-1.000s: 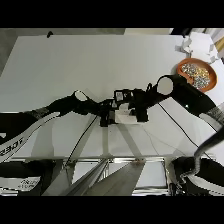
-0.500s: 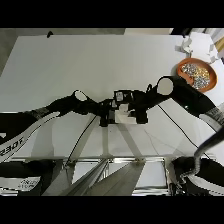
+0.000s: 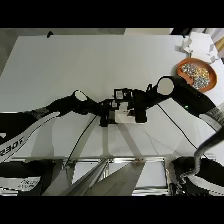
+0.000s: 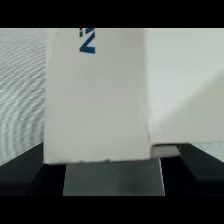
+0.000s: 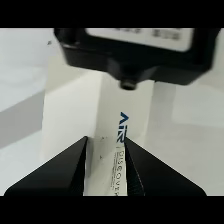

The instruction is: Fold the box and place the chain.

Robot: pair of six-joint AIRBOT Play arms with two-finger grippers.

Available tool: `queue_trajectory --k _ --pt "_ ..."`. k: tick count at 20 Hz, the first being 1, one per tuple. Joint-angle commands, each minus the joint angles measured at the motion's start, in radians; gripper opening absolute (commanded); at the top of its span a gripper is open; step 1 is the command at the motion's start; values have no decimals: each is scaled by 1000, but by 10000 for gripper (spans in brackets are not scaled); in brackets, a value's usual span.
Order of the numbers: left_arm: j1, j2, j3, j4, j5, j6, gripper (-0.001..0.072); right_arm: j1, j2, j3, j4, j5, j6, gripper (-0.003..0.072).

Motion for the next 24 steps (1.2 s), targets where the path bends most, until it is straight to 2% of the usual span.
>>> queue_trajectory --k 1,2,5,7,24 --pt "0 0 0 0 0 0 31 0 0 0 -5 -39 11 216" --pt "0 0 0 0 0 0 31 0 0 0 -13 -36 11 174" --pt "0 0 0 0 0 0 31 1 0 0 -38 -34 11 145" --pt "0 0 0 0 0 0 31 0 0 0 -46 -34 10 42" --pt "0 0 0 0 0 0 31 0 8 -73 -42 -79 10 50"
